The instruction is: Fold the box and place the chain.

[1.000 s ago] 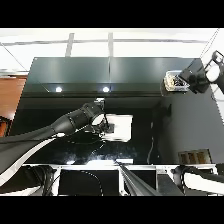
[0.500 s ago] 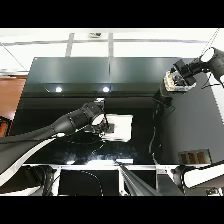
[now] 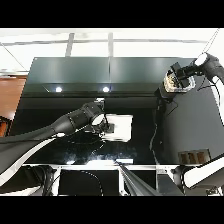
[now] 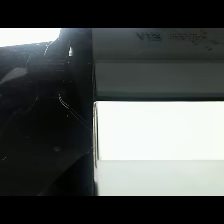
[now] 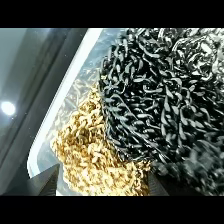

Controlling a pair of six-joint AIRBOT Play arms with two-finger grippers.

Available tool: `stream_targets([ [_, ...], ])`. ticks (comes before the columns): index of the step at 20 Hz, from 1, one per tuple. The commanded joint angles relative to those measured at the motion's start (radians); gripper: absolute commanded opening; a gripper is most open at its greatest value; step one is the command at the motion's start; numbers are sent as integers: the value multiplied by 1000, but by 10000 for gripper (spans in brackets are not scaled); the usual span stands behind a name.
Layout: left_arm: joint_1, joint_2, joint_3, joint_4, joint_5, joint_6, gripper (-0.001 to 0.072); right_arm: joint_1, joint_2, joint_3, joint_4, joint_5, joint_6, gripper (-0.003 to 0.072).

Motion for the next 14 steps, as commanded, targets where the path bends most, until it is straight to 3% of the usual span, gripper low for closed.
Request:
stream_targets([
  [1, 0, 0, 0, 0, 1, 0, 26, 0, -14, 1, 7, -22, -13, 548],
  [2, 0, 0, 0, 0, 1, 0, 26, 0, -14, 1, 10, -19, -27, 424],
  [3, 0, 0, 0, 0, 1, 0, 26, -1, -14, 4, 28, -8, -74, 139],
  [4, 0, 0, 0, 0, 1, 0, 26, -3, -12, 13, 50, 0, -149, 10],
  [9, 0, 0, 0, 0, 1, 0, 26, -23, 19, 124, 56, 185, -347, 9],
  [14, 0, 0, 0, 0, 0, 0, 26, -25, 171, 153, 67, 335, -600, 7],
])
